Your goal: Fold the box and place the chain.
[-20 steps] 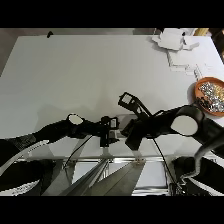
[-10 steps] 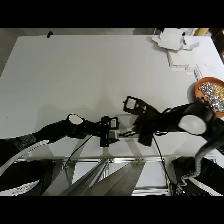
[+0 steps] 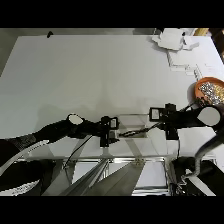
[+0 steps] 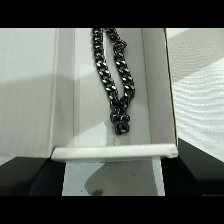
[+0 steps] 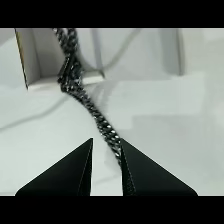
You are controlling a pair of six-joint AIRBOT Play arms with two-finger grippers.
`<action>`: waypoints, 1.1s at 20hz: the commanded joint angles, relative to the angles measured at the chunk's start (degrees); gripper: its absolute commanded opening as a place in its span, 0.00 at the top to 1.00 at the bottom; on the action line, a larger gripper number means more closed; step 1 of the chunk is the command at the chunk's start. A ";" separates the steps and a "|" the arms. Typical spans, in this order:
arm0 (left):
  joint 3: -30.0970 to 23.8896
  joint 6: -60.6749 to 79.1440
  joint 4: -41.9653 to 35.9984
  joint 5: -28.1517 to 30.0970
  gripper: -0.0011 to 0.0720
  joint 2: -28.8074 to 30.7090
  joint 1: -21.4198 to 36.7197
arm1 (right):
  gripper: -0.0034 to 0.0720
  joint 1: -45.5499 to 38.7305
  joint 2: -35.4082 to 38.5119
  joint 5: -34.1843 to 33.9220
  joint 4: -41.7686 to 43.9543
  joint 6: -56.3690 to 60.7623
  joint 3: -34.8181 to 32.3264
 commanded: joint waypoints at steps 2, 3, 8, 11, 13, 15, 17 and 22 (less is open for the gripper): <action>0.02 0.02 0.00 0.02 0.70 0.04 -0.04 | 0.73 -2.08 -5.27 -5.81 3.39 -12.33 -6.36; 0.02 0.02 0.00 0.00 0.70 0.04 -0.04 | 0.73 -2.08 -6.88 -6.47 4.74 -14.19 -6.36; 0.02 0.02 0.00 0.00 0.70 0.04 -0.04 | 0.73 -2.08 -12.28 -11.02 6.45 -16.52 -6.36; 0.02 0.02 0.00 0.00 0.70 0.04 -0.04 | 0.76 -2.08 -13.00 -13.05 6.45 -16.50 -6.36; 0.02 0.00 0.00 0.02 0.70 0.04 -0.04 | 0.87 -2.08 -12.85 -12.57 5.79 -15.98 -6.36; 0.02 0.02 0.00 0.02 0.70 0.04 -0.04 | 0.94 -1.95 -10.97 -10.69 3.32 -13.60 -6.32; 0.02 0.02 0.00 0.00 0.70 0.04 -0.04 | 0.94 -1.95 -6.14 -7.98 -0.52 -11.21 -6.16; 0.02 0.00 0.00 0.00 0.70 0.04 -0.04 | 0.94 -1.95 11.26 0.57 3.61 -8.68 -6.12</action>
